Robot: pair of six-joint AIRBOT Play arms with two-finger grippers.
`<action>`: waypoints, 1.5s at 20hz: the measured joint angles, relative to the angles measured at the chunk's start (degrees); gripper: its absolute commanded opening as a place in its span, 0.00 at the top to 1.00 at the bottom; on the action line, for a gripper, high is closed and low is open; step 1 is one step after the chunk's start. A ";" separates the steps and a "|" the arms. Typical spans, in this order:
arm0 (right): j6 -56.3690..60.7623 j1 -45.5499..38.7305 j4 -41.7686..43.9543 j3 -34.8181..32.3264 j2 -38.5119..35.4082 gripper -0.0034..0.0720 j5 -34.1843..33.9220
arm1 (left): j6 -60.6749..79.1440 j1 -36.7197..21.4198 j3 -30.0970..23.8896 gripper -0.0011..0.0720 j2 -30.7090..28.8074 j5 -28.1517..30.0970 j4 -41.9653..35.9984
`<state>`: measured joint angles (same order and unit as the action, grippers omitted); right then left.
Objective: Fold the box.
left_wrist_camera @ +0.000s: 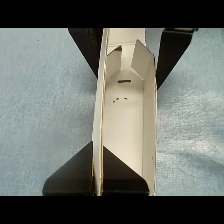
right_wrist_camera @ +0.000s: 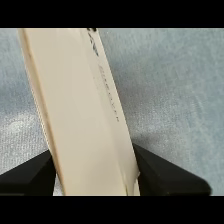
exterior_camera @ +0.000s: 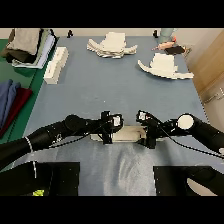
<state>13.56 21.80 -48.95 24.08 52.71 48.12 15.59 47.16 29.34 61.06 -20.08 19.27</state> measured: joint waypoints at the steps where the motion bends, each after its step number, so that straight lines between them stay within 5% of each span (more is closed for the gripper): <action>1: 0.00 0.00 -0.02 0.00 0.02 0.05 -0.28 | -0.02 0.00 0.00 0.96 0.00 0.00 0.00; 10: 5.84 0.00 -4.57 -0.04 -1.33 0.06 -0.28 | -0.04 0.00 0.00 0.96 0.00 0.07 0.00; 30: -22.21 -6.32 7.56 -1.97 4.04 0.06 2.47 | -0.04 0.00 0.00 0.96 0.00 -0.04 0.00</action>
<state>-8.64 15.49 -41.39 22.11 56.75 50.59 15.55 47.16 29.34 61.06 -20.12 19.27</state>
